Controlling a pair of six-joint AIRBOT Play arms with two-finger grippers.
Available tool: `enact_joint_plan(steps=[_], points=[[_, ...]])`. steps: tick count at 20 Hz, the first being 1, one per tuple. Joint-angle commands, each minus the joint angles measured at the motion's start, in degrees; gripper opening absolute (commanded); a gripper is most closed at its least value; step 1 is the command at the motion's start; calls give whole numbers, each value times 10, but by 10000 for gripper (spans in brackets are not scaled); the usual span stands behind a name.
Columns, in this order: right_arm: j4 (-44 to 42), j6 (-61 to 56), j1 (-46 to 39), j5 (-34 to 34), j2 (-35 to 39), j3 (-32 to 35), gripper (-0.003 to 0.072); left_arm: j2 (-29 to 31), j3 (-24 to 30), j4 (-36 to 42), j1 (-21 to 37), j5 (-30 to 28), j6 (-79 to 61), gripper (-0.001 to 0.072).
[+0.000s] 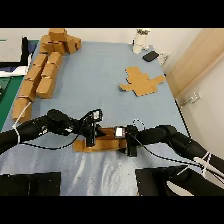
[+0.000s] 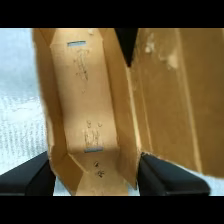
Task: Fold the box.
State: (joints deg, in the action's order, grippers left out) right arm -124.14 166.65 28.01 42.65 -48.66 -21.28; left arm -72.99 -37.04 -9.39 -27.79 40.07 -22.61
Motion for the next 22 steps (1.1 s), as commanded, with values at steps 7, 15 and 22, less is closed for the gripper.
enact_joint_plan(steps=[7, 15, 22], points=[[-1, 10, -1, 3, -15, -2, 720, 0, 0, 0, 0, 0, 0, 11], [-9, 36, 3, -9, -33, -2, 720, 0, 0, 0, 0, 0, 0, 11], [-17, 44, 3, -22, -42, -2, 687, 0, 0, 0, 0, 0, 0, 11]])
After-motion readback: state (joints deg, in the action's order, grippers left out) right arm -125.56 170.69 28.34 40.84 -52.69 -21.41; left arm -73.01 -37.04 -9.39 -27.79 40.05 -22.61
